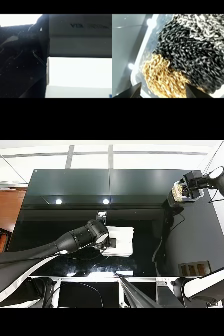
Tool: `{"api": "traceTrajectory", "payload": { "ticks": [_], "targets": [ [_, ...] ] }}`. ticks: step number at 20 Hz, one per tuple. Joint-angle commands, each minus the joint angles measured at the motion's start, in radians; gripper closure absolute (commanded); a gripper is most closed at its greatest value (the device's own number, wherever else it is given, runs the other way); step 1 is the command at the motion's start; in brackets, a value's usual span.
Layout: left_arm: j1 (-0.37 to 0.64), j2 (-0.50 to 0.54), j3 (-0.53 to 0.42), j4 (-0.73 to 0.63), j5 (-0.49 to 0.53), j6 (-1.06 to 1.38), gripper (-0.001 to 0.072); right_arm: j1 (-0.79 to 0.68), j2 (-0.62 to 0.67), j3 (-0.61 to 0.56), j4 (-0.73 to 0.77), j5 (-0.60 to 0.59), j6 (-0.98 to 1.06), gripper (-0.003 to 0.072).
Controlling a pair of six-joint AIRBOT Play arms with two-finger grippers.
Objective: Fold the box and place the chain.
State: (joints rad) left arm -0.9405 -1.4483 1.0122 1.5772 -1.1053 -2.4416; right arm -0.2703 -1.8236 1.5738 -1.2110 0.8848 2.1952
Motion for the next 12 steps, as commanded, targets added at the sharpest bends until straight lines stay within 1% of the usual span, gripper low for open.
{"api": "traceTrajectory", "payload": {
  "ticks": [1,2,3,4,6,10,12],
  "targets": [
    [0.0,0.0,0.0,0.0,0.0,0.0,0.0682,0.008,-0.037,0.005,0.051,-0.029,0.005,0.0088],
    [0.0,0.0,0.0,0.0,0.0,0.0,0.0682,0.013,-0.043,0.005,0.051,-0.031,0.004,0.0091],
    [0.0,0.0,0.0,0.0,0.0,0.0,0.0682,0.018,-0.047,0.005,0.051,-0.032,0.002,0.0214],
    [0.0,0.0,0.0,0.0,0.0,0.0,0.0682,0.021,-0.047,0.005,0.052,-0.033,-0.011,0.0379],
    [0.0,0.0,0.0,0.0,0.0,0.0,0.0682,0.022,-0.043,0.005,0.094,-0.032,-0.058,0.0638],
    [0.0,0.0,0.0,0.0,0.0,0.0,0.0682,0.012,0.009,0.01,0.111,-0.011,-0.13,0.0638],
    [0.0,0.0,0.0,0.0,0.0,0.0,0.0682,-0.002,0.06,0.01,0.121,0.008,-0.188,0.0639]
  ]
}}
